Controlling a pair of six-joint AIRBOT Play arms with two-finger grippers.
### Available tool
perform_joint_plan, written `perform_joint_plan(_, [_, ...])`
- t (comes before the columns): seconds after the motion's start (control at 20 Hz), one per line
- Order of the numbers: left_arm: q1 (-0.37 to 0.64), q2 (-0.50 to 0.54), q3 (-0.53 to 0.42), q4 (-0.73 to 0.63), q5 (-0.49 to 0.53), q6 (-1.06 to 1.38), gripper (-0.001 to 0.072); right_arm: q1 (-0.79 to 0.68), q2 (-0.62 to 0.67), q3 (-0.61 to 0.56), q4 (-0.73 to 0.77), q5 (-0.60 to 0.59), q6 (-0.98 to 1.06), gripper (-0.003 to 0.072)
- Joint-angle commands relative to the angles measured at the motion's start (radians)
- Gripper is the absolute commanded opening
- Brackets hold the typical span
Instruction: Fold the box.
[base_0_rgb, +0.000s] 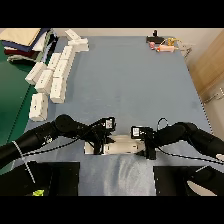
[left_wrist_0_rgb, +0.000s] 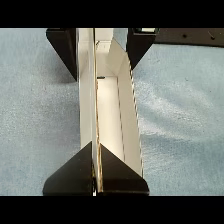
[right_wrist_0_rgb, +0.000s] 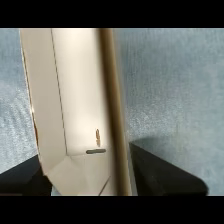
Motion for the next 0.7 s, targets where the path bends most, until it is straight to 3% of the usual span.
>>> perform_joint_plan(0.0, [0.0, 0.0, 0.001, 0.0, 0.0, 0.0, 0.0013, 0.0, -0.011, -0.001, 0.005, 0.004, -0.015, 0.0714])
perform_joint_plan(0.2, [0.0, 0.0, 0.001, 0.0, 0.0, 0.0, 0.0013, 0.0, -0.034, -0.001, 0.006, 0.011, -0.016, 0.0698])
perform_joint_plan(0.3, [0.0, 0.0, 0.001, 0.0, 0.0, 0.0, 0.0013, 0.0, -0.035, -0.001, 0.013, 0.008, -0.018, 0.0516])
perform_joint_plan(0.65, [0.0, 0.0, 0.001, 0.0, 0.0, 0.0, 0.0013, 0.0, -0.035, 0.0, 0.003, 0.007, -0.017, 0.0516])
